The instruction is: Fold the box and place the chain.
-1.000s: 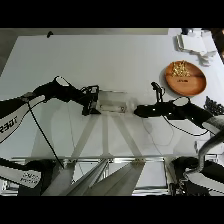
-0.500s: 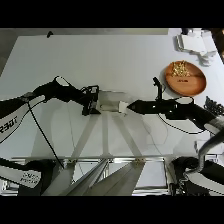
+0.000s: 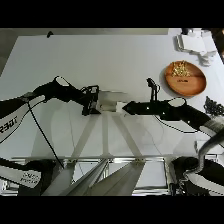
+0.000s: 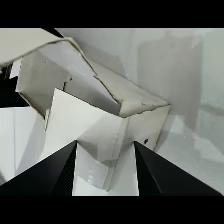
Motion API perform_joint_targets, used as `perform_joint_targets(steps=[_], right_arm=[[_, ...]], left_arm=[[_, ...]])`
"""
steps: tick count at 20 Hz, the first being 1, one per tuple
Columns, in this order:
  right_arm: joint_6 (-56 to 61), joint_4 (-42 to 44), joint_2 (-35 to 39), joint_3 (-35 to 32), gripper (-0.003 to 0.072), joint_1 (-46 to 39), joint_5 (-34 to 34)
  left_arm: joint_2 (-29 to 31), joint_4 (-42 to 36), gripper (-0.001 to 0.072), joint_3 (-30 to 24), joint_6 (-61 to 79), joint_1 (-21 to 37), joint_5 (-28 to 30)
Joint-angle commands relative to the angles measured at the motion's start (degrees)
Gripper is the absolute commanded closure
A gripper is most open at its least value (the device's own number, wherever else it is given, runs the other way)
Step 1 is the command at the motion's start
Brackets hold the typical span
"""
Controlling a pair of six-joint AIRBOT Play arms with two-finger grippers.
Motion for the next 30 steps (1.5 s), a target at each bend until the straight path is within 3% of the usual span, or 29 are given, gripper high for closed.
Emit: perform_joint_targets(steps=[1,7,9,18,19,21,27,30], right_arm=[[5.77,-6.38,0.04,2.62,0.0278,2.67,-5.81],[32.0,-37.57,0.02,8.02,0.026,6.47,-5.22],[37.92,-43.28,-0.22,8.63,0.0205,7.98,-5.25],[55.82,-55.78,-3.93,14.47,0.0216,10.99,-2.03],[55.8,-56.48,-4.13,15.28,0.0207,10.99,0.17],[55.78,-58.69,-4.26,17.09,0.0075,12.0,4.79],[60.22,-63.8,-9.64,23.67,0.0068,15.06,14.23],[64.81,-68.76,-13.64,27.02,0.0022,17.81,14.05]], left_arm=[[0.04,0.0,0.0633,0.0,0.0,0.04,0.02],[0.04,0.0,0.0633,0.0,0.0,0.04,0.0],[0.04,0.0,0.0633,0.0,0.0,0.04,0.02],[0.07,0.0,0.0633,0.0,0.0,0.04,0.0],[0.04,0.0,0.0633,0.0,0.0,0.04,0.02],[0.04,0.0,0.0633,0.0,0.0,0.04,0.02],[0.04,0.0,0.0633,0.0,0.0,0.04,0.0],[0.04,0.0,0.0633,0.0,0.0,0.04,0.0]])
